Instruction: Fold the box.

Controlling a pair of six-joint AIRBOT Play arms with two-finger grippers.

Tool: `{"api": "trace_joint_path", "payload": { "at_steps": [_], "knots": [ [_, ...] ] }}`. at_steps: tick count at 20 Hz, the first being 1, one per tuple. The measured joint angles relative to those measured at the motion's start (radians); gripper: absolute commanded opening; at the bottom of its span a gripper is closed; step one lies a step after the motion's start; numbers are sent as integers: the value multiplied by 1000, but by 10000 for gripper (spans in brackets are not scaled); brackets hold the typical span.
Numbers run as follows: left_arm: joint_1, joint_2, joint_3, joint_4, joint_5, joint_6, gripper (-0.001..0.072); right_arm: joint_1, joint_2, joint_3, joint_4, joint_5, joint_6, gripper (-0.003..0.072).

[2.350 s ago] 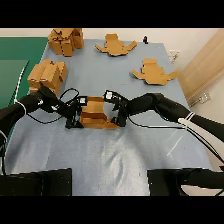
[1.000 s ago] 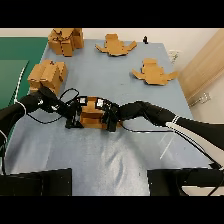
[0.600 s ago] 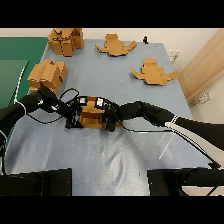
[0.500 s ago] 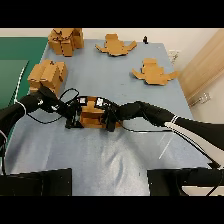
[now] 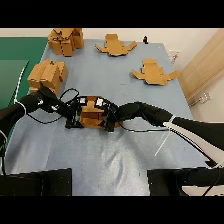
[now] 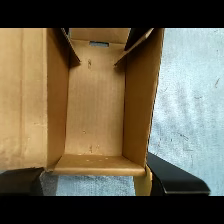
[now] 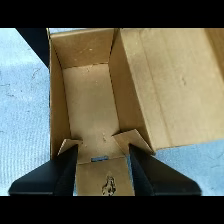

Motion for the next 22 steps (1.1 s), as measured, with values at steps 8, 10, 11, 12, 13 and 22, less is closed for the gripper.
{"api": "trace_joint_path", "payload": {
  "at_steps": [8,10,11,12,13,22],
  "knots": [
    [0,0,0,0,0,-1,226,-19,43,0,-45,-38,113,11],
    [0,0,0,0,0,-1,226,-50,91,0,-100,-92,244,10],
    [0,0,0,0,0,-1,226,-71,117,0,-122,-125,323,10],
    [0,0,0,0,0,0,226,-97,143,-2,-141,-170,403,10],
    [0,0,0,0,0,0,226,-132,170,-7,-158,-225,487,10],
    [0,0,0,0,0,0,226,-372,183,-103,-103,-418,935,9]
  ]
}}
